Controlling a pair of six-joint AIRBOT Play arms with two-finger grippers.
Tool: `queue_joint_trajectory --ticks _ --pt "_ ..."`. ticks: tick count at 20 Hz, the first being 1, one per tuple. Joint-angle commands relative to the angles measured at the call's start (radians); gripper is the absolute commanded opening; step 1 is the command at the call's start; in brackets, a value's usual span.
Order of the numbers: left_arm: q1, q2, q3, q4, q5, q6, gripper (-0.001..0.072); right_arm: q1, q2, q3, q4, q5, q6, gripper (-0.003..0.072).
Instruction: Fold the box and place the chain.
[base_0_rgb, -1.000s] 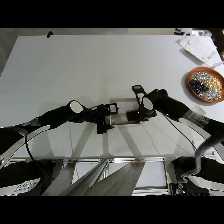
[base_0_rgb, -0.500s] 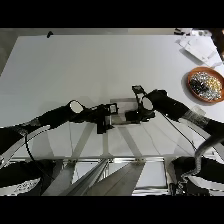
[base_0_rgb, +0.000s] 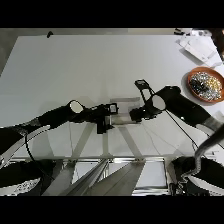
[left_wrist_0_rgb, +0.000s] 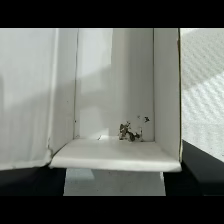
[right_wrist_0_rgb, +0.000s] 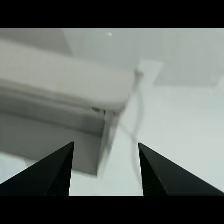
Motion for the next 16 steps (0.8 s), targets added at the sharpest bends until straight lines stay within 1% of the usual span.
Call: queue_joint_trajectory --ticks 1,3,5,6,7,9,10,11,12,14,16 --pt "0.0 0.001 0.0 0.0 0.0 0.0 0.0314 -0.04 0.16 0.0 -0.012 0.101 -0.132 0.0461" --pt "0.0 0.001 0.0 0.0 0.0 0.0 0.0314 -0.087 0.27 0.0 -0.027 0.087 -0.164 0.046" --pt "0.0 0.001 0.0 0.0 0.0 0.0 0.0314 -0.166 0.365 0.0 -0.126 0.062 -0.215 0.0461" --pt "0.0 0.001 0.0 0.0 0.0 0.0 0.0314 -0.236 0.387 0.0 -0.161 0.022 -0.264 0.0461" --pt "0.0 0.001 0.0 0.0 0.0 0.0 0.0314 -0.349 0.391 0.0 -0.175 -0.026 -0.301 0.0461" --pt "0.0 0.001 0.0 0.0 0.0 0.0 0.0314 -0.598 0.362 0.0 -0.175 -0.121 -0.361 0.046" --pt "0.0 0.001 0.0 0.0 0.0 0.0 0.0314 -0.69 0.336 0.0 -0.182 -0.17 -0.35 0.046" --pt "0.0 0.001 0.0 0.0 0.0 0.0 0.0314 -0.768 0.302 0.0 -0.172 -0.233 -0.278 0.046" --pt "0.0 0.001 0.0 -0.001 -0.005 0.0 0.0314 -0.822 0.264 0.0 -0.161 -0.31 -0.258 0.046" --pt "0.0 0.001 0.0 0.0 -0.007 0.0 0.0314 -0.883 0.187 0.0 -0.165 -0.45 -0.278 0.0458" --pt "0.0 0.001 0.0 0.0 -0.007 0.0 0.0314 -0.932 0.095 0.001 -0.166 -0.528 -0.292 0.0438"
